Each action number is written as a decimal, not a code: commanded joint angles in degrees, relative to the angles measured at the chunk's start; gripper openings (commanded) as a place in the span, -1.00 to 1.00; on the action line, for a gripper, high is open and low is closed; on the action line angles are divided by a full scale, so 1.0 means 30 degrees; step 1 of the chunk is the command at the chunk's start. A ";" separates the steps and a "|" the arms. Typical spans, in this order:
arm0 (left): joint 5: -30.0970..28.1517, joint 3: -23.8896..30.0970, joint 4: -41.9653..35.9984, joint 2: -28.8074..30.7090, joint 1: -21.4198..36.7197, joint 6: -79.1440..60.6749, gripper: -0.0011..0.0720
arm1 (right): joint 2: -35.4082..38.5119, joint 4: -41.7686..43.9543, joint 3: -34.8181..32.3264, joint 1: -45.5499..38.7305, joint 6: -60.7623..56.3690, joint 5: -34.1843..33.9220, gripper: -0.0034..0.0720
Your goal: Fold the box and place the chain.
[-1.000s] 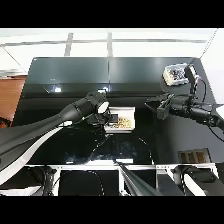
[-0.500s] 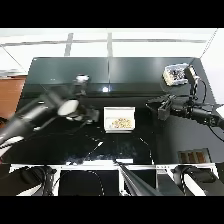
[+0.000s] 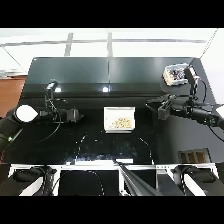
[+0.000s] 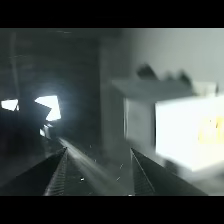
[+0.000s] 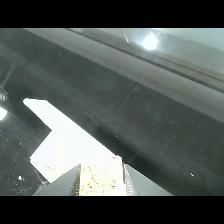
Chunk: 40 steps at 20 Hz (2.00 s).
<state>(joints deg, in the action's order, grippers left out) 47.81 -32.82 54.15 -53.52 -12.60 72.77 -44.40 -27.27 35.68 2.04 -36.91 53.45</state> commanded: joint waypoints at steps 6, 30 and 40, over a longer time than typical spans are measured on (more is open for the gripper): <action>-0.0867 0.0525 -0.3847 -0.0692 -0.1129 -2.0261 0.98 | -0.0015 -0.0029 0.0000 0.0000 -0.0007 -0.0087 -0.10; 0.0423 -0.3395 -0.7359 -0.9362 -0.4401 -2.9580 0.98 | -0.0015 -0.0022 0.0000 0.0007 -0.0066 -0.0393 -0.10; -0.0270 -0.3395 -0.7410 -0.9369 -0.4634 -2.9128 0.18 | -0.1450 0.0036 -0.0583 0.1224 -0.1989 -0.4095 0.43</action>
<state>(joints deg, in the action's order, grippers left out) 47.68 -42.98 31.88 -81.60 -26.37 -14.79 -46.44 -27.27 34.72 3.51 -38.17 48.82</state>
